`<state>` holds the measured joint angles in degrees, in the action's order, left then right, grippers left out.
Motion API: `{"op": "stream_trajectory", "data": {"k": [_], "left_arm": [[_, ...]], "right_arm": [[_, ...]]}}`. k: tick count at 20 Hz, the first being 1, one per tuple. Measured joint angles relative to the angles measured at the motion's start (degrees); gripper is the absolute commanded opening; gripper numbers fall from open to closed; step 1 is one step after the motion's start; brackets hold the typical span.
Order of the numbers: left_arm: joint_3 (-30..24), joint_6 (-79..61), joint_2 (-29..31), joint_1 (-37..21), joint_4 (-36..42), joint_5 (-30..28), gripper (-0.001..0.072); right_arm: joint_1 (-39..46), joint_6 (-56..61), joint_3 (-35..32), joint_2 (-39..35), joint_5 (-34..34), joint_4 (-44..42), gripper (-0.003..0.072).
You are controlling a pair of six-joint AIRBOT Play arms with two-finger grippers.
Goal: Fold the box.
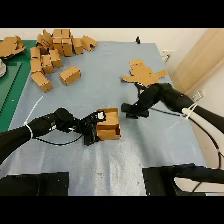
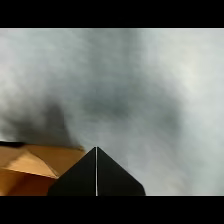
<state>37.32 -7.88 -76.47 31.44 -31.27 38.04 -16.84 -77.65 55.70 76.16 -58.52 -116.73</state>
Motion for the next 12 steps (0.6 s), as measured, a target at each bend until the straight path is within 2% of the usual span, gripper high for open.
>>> {"op": "stream_trajectory", "data": {"k": [3,6,9,12], "left_arm": [[0.0,0.0,0.0,0.0,0.0,0.0,0.0519],[0.0,0.0,0.0,0.0,0.0,0.0,0.0519],[0.0,0.0,0.0,0.0,0.0,0.0,0.0519],[0.0,0.0,0.0,0.0,0.0,0.0,0.0520]], "right_arm": [[6.7,-18.9,1.1,7.6,-0.9,-21.2,0.0001],[8.6,-33.2,4.7,15.0,-8.0,-35.2,0.0001],[8.7,-43.3,6.8,18.3,-16.1,-42.8,0.0001],[7.8,-49.7,5.3,18.0,-22.0,-44.9,0.0001]]}}
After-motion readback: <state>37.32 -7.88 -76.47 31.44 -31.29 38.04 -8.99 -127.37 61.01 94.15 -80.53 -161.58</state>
